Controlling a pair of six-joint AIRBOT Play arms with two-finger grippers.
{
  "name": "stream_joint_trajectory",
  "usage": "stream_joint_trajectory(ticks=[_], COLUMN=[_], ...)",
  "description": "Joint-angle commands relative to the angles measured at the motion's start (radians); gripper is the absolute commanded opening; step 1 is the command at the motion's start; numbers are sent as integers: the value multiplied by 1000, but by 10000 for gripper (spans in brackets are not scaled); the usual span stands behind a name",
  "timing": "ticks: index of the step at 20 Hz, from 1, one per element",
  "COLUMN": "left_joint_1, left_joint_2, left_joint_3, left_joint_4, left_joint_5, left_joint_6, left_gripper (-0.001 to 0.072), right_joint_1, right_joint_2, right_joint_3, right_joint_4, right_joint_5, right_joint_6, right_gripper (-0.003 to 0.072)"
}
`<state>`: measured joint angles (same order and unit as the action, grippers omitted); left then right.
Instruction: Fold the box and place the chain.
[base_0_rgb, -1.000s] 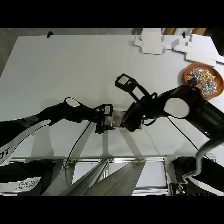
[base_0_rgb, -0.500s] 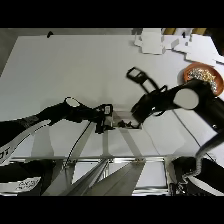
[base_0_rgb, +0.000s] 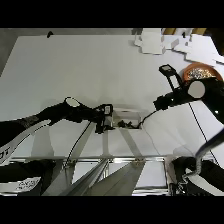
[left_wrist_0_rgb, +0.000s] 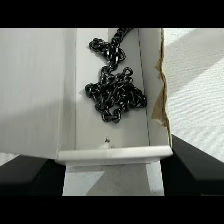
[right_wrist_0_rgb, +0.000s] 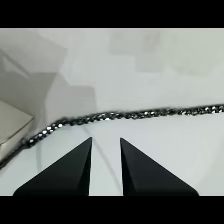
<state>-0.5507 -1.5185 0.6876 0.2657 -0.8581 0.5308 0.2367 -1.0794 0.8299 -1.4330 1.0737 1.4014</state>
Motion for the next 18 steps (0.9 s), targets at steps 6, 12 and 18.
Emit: stream_joint_trajectory(ticks=[6,12,18], left_joint_1=[0,0,0], left_joint_2=[1,1,1], left_joint_3=[0,0,0], left_joint_4=[0,0,0], left_joint_5=[-3,-6,-6], left_joint_6=[0,0,0], left_gripper=[37,37,37], right_joint_1=[-22,-22,-22], right_joint_2=[-176,-220,-233], right_joint_3=[-22,-22,-22], right_joint_4=[-31,-33,-33], right_joint_5=[-42,-62,-83], right_joint_6=[35,42,43], right_gripper=[232,299,297])
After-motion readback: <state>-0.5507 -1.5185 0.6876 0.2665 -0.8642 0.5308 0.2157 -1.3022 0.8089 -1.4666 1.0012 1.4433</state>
